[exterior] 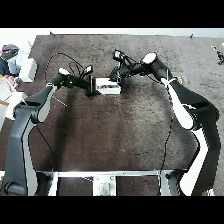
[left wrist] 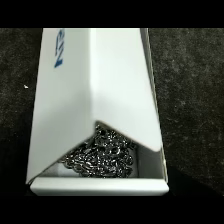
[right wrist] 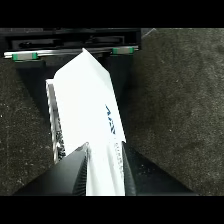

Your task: Fold the box and place the chain.

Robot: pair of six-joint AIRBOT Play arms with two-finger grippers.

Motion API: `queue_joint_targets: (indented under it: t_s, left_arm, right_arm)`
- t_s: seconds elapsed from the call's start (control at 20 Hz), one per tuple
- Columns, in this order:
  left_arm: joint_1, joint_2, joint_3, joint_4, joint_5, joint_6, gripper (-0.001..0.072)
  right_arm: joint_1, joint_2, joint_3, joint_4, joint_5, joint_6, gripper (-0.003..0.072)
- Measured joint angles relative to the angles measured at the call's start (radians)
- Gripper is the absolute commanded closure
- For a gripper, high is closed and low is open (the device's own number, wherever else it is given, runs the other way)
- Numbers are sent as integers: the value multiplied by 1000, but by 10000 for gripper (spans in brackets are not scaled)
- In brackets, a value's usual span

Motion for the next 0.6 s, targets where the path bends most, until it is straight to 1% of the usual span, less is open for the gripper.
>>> queue_joint_targets:
  t_s: [0.6]
  left_arm:
    - [0, 0, 0, 0, -2, 3, 228]
  right_arm:
    - [17, -2, -1, -96, 43, 6, 465]
